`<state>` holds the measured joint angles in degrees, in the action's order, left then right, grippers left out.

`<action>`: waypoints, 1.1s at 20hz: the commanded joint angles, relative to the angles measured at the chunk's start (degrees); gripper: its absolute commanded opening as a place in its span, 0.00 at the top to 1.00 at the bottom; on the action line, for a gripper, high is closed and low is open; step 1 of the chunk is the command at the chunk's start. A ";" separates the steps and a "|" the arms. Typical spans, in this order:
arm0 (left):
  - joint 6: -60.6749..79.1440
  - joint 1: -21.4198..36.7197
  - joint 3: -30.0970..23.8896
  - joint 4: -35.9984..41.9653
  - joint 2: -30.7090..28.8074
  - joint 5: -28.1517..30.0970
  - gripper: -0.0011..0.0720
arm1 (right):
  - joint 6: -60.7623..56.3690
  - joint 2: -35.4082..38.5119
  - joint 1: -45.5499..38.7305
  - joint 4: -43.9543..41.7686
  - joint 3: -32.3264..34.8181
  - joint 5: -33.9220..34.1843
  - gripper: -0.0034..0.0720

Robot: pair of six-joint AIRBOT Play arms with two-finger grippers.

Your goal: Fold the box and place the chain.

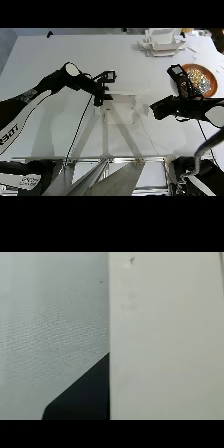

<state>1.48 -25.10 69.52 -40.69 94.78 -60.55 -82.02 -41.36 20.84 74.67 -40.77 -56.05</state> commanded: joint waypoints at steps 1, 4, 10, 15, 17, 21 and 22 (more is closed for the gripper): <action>0.02 -0.07 0.02 -0.07 1.57 0.85 0.98 | 0.00 0.04 0.04 0.13 0.02 0.15 0.55; 0.02 -0.39 0.02 -1.31 1.90 2.62 0.98 | 0.07 0.04 0.04 0.33 0.02 0.57 0.55; 0.02 -2.91 0.02 -2.03 2.91 3.39 0.98 | 3.02 0.04 0.04 0.74 0.02 2.58 0.55; -0.07 -3.19 0.02 -1.77 3.23 3.76 0.98 | 3.02 0.04 0.04 0.72 0.04 2.47 0.55; -0.26 -3.21 0.02 -0.63 3.23 3.72 0.98 | 3.02 0.04 0.04 0.74 0.07 2.47 0.55; -0.26 -3.21 0.02 2.43 3.23 4.04 0.98 | 3.02 0.04 0.04 0.74 0.15 2.47 0.55; -0.35 -3.21 0.02 2.43 3.26 4.37 0.98 | 3.02 0.04 0.04 0.74 0.15 2.47 0.55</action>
